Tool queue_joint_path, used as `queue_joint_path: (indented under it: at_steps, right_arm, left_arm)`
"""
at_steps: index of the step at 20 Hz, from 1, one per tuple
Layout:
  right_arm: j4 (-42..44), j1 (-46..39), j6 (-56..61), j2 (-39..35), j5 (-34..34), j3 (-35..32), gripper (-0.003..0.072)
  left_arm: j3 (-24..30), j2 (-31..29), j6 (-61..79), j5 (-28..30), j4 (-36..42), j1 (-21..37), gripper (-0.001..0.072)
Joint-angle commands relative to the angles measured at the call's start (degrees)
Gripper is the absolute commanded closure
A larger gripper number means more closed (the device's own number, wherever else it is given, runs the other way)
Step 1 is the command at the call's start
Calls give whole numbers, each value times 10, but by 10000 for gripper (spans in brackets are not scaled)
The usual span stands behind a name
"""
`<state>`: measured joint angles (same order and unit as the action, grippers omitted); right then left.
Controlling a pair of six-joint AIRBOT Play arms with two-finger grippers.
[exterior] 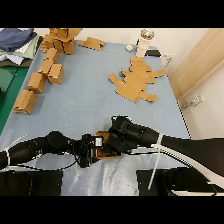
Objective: Fold the box.
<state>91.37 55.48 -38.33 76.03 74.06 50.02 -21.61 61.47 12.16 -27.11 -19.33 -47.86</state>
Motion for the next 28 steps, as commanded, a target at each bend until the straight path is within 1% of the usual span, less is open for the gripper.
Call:
queue_joint_path:
  at_steps: [1,5,9,13,14,15,16,17,18,19,20,21,22,23,24,25,26,27,28]
  right_arm:
    - [6,2,1,-3,-2,1,265]
    - [23,2,2,-33,0,2,265]
    - [30,2,30,-104,10,2,266]
    - [-17,2,64,-188,97,1,270]
    - [-25,-3,64,-210,111,1,302]
    - [-35,-13,64,-231,115,-2,358]
    - [-50,-27,63,-248,116,-9,369]
    - [-70,-52,50,-261,115,-22,493]
    - [-85,-85,22,-267,104,-39,586]
    - [-87,-135,-34,-266,72,-61,679]
    - [-61,-192,-101,-259,19,-83,684]
    - [12,-262,-183,-239,-53,-103,684]
    - [113,-327,-286,-212,-124,-118,684]
    - [252,-387,-428,-173,-182,-125,684]
    - [388,-428,-569,-133,-205,-123,685]
    - [525,-459,-715,-91,-201,-119,686]
    - [642,-476,-838,-53,-172,-116,687]
    - [719,-480,-935,-23,-126,-114,687]
    - [769,-478,-1003,0,-83,-114,688]
  left_arm:
    - [0,0,-2,0,0,0,185]
    - [0,0,-2,0,0,0,185]
    - [0,0,-2,0,0,0,186]
    - [0,0,-1,0,0,0,186]
    - [0,0,-2,0,0,0,186]
    - [0,0,-2,0,0,0,185]
    - [0,0,-2,0,0,0,185]
    - [0,0,-2,0,0,0,185]
    - [0,0,-2,0,0,0,185]
    - [0,0,-2,0,0,0,185]
    - [0,0,-2,0,0,0,185]
    - [0,0,-2,0,0,0,185]
    - [0,0,-2,0,0,0,185]
    - [0,0,-2,0,0,0,185]
    - [0,0,-2,0,0,0,186]
    - [0,0,-1,0,0,0,185]
    - [0,0,-2,0,0,0,185]
    - [0,0,-2,0,0,0,186]
    - [0,0,-2,1,0,0,185]
